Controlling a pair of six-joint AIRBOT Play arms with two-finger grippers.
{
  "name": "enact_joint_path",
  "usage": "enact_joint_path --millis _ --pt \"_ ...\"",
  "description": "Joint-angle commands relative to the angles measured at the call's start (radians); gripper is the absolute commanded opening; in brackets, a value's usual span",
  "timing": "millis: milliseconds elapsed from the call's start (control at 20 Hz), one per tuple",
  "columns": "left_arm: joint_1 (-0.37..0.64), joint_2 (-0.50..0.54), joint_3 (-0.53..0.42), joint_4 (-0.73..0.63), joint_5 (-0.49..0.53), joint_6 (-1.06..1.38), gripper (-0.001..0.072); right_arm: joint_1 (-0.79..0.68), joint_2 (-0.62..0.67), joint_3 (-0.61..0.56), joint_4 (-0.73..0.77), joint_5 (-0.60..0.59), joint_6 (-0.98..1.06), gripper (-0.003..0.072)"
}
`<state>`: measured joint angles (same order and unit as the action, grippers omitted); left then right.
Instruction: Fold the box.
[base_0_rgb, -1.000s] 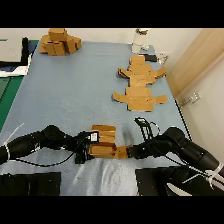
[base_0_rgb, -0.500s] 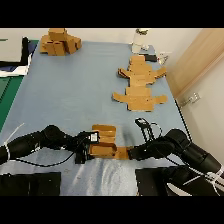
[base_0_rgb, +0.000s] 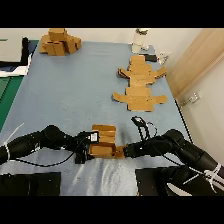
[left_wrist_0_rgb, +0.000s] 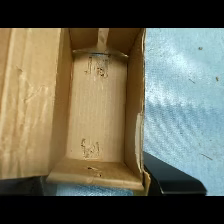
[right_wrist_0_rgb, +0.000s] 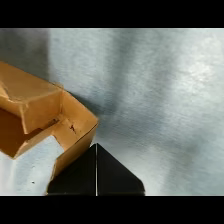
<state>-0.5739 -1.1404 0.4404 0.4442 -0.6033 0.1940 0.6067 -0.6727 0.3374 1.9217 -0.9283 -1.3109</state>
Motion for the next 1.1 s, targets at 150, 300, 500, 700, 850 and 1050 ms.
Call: enact_joint_path --millis 150,300,500,700,850,1050 --pt "0.0 0.0 0.0 0.0 0.0 0.0 0.0598 0.0 -0.001 0.0 0.078 0.042 -0.013 0.0003" --pt "0.0 0.0 0.0 0.0 0.001 0.0 0.0598 0.0 -0.001 0.005 0.114 0.04 -0.006 0.0006" --pt "0.0 0.0 0.0 0.001 0.002 0.0 0.0598 0.0 -0.001 0.061 0.161 0.037 -0.006 0.0025" --pt "0.0 0.0 0.0 0.0 0.003 0.0 0.0598 0.0 -0.003 0.083 0.166 0.035 -0.006 0.0025" --pt "0.001 0.0 0.0 0.0 0.022 -0.012 0.0598 0.004 -0.035 0.083 0.17 0.023 -0.006 0.019" --pt "0.001 0.0 0.0 0.001 0.098 -0.064 0.0598 0.032 -0.097 0.089 0.169 0.034 0.003 0.034"
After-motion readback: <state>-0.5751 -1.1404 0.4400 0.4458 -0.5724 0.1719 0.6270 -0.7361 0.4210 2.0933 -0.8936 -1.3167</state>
